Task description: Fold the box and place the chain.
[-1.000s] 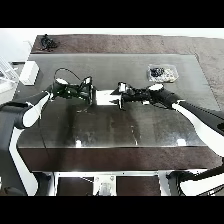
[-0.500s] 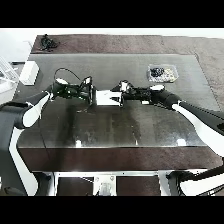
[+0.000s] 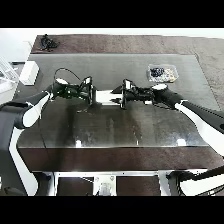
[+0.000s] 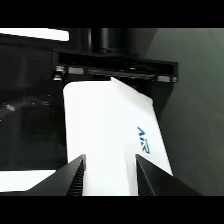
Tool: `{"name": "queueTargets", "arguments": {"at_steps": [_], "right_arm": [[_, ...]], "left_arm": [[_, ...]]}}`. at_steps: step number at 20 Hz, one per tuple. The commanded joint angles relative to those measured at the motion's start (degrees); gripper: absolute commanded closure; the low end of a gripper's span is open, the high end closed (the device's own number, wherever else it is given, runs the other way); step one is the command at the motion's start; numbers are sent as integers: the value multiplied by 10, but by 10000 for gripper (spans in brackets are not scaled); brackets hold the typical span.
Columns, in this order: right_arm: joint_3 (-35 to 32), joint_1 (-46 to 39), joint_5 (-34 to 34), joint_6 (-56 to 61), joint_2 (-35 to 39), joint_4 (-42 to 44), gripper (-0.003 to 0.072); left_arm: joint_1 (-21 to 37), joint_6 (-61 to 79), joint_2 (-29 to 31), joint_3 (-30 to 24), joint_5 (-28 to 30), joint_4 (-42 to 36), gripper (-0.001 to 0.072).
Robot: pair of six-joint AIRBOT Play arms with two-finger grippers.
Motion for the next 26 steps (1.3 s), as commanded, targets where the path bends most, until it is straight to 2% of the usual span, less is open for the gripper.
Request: {"name": "queueTargets", "arguments": {"at_steps": [1,2,6,7,19,20,22,24,25,26], "right_arm": [[0,1,-9,17,-3,-19,268],[0,3,-22,17,-4,-19,234],[0,8,-55,-17,-7,-18,218],[1,7,-55,-23,-7,-18,158],[19,7,-67,-23,-7,-17,176],[19,7,-60,-21,-7,-17,226],[20,7,-2,-9,-7,-29,295],[35,7,44,51,-9,-93,296],[50,7,63,85,-15,-123,261],[68,7,72,110,-23,-144,257]], "left_arm": [[0,0,0,0,0,0,401],[0,0,0,0,0,0,401],[0,0,0,0,0,0,401],[0,0,0,0,0,0,401],[0,0,0,0,0,0,401],[0,0,0,0,0,0,401],[0,0,0,0,0,0,401],[0,0,0,0,0,0,401],[0,0,0,0,0,0,401],[0,0,0,0,0,0,401]]}}
